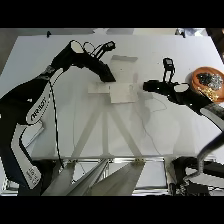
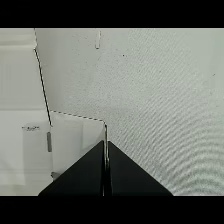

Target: Fold the box and place the chain.

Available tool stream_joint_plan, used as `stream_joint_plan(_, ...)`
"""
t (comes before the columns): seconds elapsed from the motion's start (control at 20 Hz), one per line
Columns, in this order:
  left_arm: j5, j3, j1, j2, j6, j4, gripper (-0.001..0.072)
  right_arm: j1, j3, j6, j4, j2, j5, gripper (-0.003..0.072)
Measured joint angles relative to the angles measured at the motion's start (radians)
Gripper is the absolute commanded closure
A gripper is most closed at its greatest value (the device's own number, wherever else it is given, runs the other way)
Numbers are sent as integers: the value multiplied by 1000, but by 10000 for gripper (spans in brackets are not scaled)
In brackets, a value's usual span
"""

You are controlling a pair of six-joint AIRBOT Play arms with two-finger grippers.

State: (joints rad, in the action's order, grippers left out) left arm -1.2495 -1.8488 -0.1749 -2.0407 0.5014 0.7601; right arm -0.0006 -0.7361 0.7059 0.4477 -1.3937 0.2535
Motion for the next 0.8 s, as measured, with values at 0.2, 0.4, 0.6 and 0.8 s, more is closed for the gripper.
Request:
stream_joint_plan(0.2, 37, 0, -13, 0, -43, -3, 353, 0, 0, 0, 0, 0, 0, 677)
stream_joint_plan(0.4, 113, 0, -21, 0, 18, 1, 352, 0, 0, 0, 0, 0, 0, 677)
stream_joint_plan(0.6, 135, 0, -23, 0, 111, 34, 397, 0, 0, 0, 0, 0, 0, 677)
stream_joint_plan(0.8, 117, 0, -24, 0, 123, 53, 486, 0, 0, 0, 0, 0, 0, 677)
